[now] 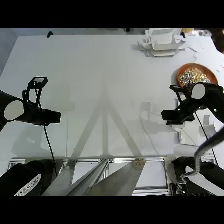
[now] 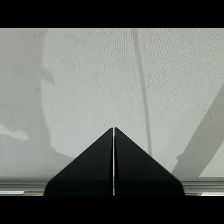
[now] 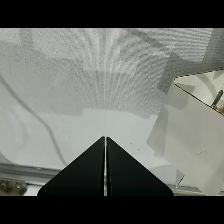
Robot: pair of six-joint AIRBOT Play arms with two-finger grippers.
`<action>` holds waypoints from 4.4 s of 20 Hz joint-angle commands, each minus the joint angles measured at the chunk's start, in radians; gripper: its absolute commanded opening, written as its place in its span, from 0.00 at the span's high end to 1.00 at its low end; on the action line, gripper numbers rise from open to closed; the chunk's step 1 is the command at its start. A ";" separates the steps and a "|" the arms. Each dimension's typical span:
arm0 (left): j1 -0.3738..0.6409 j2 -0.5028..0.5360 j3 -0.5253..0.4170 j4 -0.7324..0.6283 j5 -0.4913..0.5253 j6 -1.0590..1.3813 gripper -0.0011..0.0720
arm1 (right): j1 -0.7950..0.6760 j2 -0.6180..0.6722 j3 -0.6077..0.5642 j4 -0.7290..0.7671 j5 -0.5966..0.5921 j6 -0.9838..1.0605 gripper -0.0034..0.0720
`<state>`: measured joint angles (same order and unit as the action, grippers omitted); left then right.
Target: Fold the box and place the chain.
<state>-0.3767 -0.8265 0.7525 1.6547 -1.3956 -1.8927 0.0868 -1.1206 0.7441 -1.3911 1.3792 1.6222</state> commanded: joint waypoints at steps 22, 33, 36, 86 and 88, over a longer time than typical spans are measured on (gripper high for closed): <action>0.001 0.001 0.000 0.000 0.000 0.000 0.97 | -0.035 0.001 0.225 0.201 -0.151 -0.152 0.94; 0.001 0.001 0.000 0.000 0.000 0.000 0.97 | -0.446 0.001 0.265 -0.517 0.239 -0.005 0.45; 0.001 0.001 0.000 0.000 0.000 0.000 0.97 | -0.509 0.000 0.265 -0.517 0.269 -0.043 0.31; 0.001 0.000 -0.002 0.025 0.164 0.025 0.97 | 0.354 0.336 -0.137 0.034 -0.326 0.060 0.94; 0.001 0.000 -0.003 -0.016 0.245 0.183 0.78 | 0.364 0.336 -0.137 0.034 -0.325 0.076 0.94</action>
<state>-0.3767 -0.8265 0.7509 1.6650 -1.2625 -1.8370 0.4107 -0.7895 0.6098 -1.3613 1.0721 1.6741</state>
